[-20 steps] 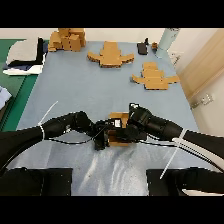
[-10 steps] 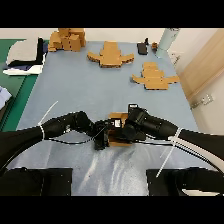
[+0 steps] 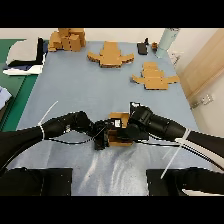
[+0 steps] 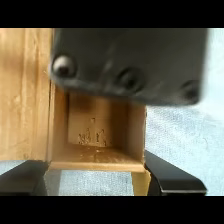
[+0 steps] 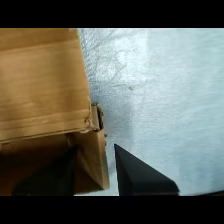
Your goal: Fold the box.
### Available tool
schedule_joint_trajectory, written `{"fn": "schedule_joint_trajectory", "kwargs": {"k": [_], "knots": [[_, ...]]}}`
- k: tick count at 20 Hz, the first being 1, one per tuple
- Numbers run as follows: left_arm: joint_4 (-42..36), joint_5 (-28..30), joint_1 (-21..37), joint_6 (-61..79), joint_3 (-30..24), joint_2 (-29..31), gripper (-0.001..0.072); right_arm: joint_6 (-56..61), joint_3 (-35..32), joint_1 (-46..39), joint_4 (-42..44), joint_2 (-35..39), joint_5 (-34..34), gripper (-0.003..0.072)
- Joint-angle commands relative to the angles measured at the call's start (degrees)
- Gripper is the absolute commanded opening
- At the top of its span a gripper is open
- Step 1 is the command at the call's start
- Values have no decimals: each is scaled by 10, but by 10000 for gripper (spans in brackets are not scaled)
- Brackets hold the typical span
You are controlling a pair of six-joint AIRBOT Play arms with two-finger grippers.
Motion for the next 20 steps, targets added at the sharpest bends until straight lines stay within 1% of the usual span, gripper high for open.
{"fn": "schedule_joint_trajectory", "kwargs": {"k": [1,3,7,12,13,14,15,16,17,18,20], "knots": [[1,0,0,1,0,0,427,-1,0,0,-16,19,-25,356],[1,0,0,1,0,0,427,-3,0,0,-19,12,-19,356],[1,0,0,1,0,0,427,-8,0,0,7,-16,10,356],[0,1,0,1,0,0,427,-11,0,0,12,-51,3,353],[0,0,0,1,0,0,427,-11,0,0,10,-52,-2,336],[1,0,0,1,0,0,427,-11,0,0,9,-52,-11,259],[0,0,0,1,0,0,427,-11,0,0,2,-52,-20,213],[0,0,0,1,0,0,427,-12,0,0,-6,-52,-28,120],[1,0,0,1,0,0,427,-13,0,0,-13,-52,-30,54],[1,0,0,1,0,0,427,-18,0,0,-17,-52,-28,7],[1,0,0,1,0,0,427,-28,0,0,-18,-52,-26,6]]}}
